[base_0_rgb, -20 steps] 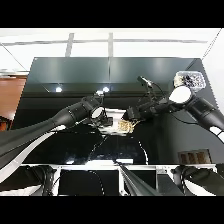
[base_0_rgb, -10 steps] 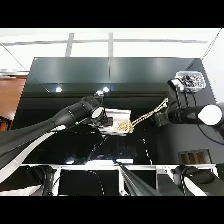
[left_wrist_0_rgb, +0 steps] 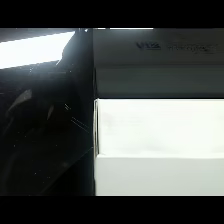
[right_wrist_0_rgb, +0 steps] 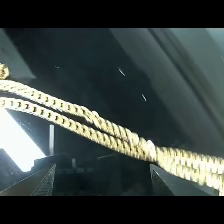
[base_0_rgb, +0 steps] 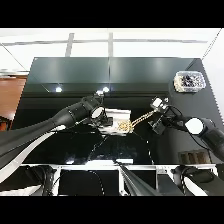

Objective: Fold the box and place the chain.

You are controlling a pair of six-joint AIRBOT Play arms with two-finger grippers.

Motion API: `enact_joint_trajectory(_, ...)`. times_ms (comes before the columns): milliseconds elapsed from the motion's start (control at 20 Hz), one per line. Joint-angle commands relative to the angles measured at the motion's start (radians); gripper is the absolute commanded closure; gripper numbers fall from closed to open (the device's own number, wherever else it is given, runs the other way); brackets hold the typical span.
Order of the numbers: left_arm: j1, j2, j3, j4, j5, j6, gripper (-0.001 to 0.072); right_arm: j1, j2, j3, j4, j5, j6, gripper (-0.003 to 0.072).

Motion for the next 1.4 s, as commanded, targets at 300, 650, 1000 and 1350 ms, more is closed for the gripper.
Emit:
enact_joint_trajectory(300, 0.001, 0.000, 0.001, 0.000, 0.000, 0.000, 0.0681, 0.002, -0.272, 0.135, 0.197, -0.031, -0.447, -0.0029)
enact_joint_trajectory(650, 0.001, 0.000, 0.001, 0.000, 0.000, 0.000, 0.0681, 0.002, -0.328, 0.135, 0.196, 0.004, -0.470, -0.0029)
enact_joint_trajectory(1000, 0.001, 0.000, 0.001, 0.000, 0.000, 0.000, 0.0681, -0.006, -0.330, 0.135, 0.197, 0.005, -0.408, 0.0136)
enact_joint_trajectory(1350, 0.001, 0.000, 0.001, 0.000, 0.000, 0.000, 0.0681, -0.008, -0.330, 0.135, 0.196, 0.010, -0.309, 0.0151)
